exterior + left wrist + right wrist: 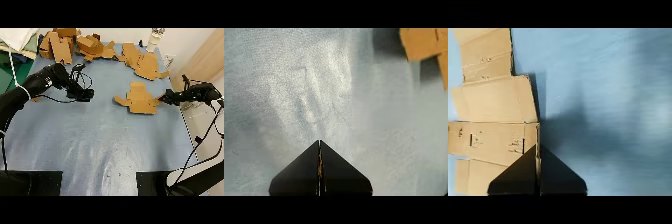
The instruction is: Fold the box.
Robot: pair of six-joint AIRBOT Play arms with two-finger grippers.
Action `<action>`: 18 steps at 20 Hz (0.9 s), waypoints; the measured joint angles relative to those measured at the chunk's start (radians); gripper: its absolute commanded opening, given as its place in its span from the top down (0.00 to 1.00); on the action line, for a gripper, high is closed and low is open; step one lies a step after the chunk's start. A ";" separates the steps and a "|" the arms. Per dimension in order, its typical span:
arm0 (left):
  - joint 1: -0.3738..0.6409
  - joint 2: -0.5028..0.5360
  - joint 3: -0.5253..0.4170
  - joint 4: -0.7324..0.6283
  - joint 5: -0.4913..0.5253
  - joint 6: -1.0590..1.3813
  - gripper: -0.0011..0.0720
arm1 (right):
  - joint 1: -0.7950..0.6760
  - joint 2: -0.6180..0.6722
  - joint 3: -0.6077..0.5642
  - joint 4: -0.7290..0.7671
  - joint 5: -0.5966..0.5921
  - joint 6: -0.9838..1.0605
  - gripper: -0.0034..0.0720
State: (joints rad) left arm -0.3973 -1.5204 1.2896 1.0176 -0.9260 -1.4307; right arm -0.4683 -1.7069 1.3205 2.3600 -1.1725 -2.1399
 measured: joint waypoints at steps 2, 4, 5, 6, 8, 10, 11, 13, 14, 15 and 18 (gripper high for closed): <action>0.000 0.000 0.000 0.000 -0.023 0.013 0.96 | 0.042 0.022 -0.011 -0.003 -0.037 0.017 0.95; 0.000 0.000 0.000 0.004 -0.036 0.032 0.96 | 0.102 0.062 -0.039 -0.003 -0.046 0.025 0.95; 0.000 0.000 0.000 0.007 -0.040 0.038 0.96 | 0.138 0.090 -0.066 -0.003 -0.036 0.030 0.95; 0.004 0.000 -0.003 0.008 -0.047 0.043 0.96 | 0.175 0.120 -0.098 -0.005 -0.011 0.031 0.95; 0.020 0.000 -0.018 0.012 -0.060 0.052 0.96 | 0.263 0.202 -0.199 -0.006 0.071 0.034 0.95; 0.043 0.010 -0.053 0.010 -0.078 0.068 0.96 | 0.350 0.309 -0.329 -0.011 0.200 0.036 0.95; 0.060 0.019 -0.080 0.002 -0.079 0.078 0.96 | 0.393 0.370 -0.395 -0.011 0.270 0.038 0.95; 0.095 0.040 -0.137 -0.035 -0.068 0.112 0.96 | 0.486 0.504 -0.530 -0.013 0.386 0.051 0.95; 0.111 0.047 -0.161 -0.065 -0.062 0.135 0.96 | 0.530 0.562 -0.585 -0.019 0.428 0.063 0.95; 0.127 0.050 -0.180 -0.101 -0.060 0.163 0.96 | 0.577 0.618 -0.637 -0.027 0.467 0.076 0.95; 0.166 0.048 -0.216 -0.197 -0.058 0.236 0.53 | 0.706 0.731 -0.736 -0.064 0.545 0.150 0.95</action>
